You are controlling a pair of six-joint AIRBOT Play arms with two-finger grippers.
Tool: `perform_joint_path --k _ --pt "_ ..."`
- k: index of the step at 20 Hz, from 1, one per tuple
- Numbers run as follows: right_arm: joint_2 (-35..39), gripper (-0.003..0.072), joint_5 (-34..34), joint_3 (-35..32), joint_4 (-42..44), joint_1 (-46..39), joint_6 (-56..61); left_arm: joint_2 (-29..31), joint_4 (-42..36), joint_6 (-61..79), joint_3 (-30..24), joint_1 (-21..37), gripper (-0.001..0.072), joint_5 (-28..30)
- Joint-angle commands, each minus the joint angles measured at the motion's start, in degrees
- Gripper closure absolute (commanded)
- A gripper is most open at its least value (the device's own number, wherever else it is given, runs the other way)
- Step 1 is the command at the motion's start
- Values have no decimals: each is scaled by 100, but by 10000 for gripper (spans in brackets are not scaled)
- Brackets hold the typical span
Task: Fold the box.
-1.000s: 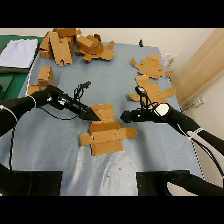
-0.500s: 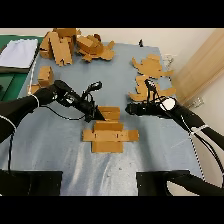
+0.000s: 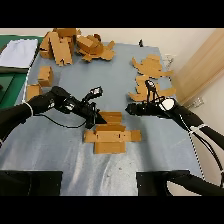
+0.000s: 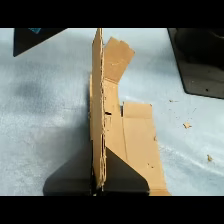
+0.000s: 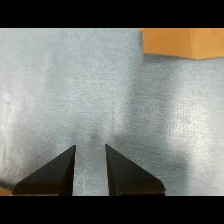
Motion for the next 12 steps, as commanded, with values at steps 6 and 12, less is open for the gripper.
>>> perform_joint_path --k 6,12 --pt "-168 401 20 -2 22 -2 7 415 -85 330 -595 -208 701 629" --pt "-168 402 33 -2 59 -2 7 409 -114 326 -726 -208 700 645"
